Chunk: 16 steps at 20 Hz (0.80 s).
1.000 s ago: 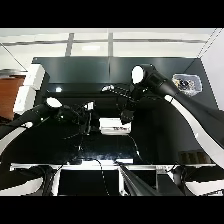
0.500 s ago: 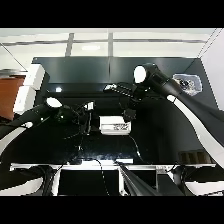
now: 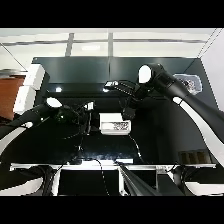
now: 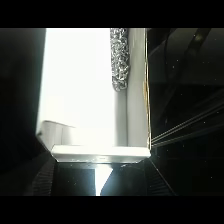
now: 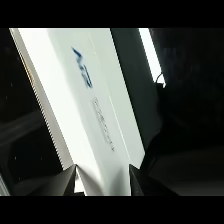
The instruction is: Fold the box and place the chain.
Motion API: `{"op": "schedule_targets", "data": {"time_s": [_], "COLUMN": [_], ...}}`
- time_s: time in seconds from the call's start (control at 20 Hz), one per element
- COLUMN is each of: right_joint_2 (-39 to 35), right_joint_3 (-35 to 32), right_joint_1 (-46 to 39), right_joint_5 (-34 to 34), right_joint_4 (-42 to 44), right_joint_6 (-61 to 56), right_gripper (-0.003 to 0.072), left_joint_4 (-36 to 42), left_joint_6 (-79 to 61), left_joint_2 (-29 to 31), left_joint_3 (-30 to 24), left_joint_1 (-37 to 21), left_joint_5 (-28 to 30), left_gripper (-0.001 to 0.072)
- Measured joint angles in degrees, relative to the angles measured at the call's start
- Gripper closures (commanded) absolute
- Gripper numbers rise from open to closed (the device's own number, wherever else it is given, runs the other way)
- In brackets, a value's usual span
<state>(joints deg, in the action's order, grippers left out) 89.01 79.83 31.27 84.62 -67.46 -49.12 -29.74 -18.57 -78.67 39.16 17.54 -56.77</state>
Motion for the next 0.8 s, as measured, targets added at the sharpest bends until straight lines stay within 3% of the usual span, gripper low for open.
{"op": "schedule_targets", "data": {"time_s": [0.2, 0.3, 0.45, 0.8], "right_joint_2": [-1.1, -1.9, -2.8, -3.2], "right_joint_3": [0.0, 0.0, -0.1, -2.3], "right_joint_1": [-0.1, -0.3, -1.1, -1.9], "right_joint_5": [-1.0, -1.3, -1.3, -1.3], "right_joint_4": [0.6, 0.3, -0.1, 1.2], "right_joint_6": [0.7, 0.8, 0.9, 1.5], "right_gripper": [0.0319, 0.0389, 0.0435, 0.0437], "left_joint_4": [0.0, 0.0, 0.0, 0.0], "left_joint_6": [0.0, 0.0, 0.0, 0.0], "left_joint_2": [0.0, 0.0, 0.0, 0.0], "left_joint_3": [0.0, 0.0, 0.0, 0.0], "left_joint_1": [0.0, 0.0, 0.0, 0.0], "left_joint_5": [0.0, 0.0, 0.0, 0.0], "left_gripper": [0.0245, 0.0245, 0.0245, 0.0245]}}
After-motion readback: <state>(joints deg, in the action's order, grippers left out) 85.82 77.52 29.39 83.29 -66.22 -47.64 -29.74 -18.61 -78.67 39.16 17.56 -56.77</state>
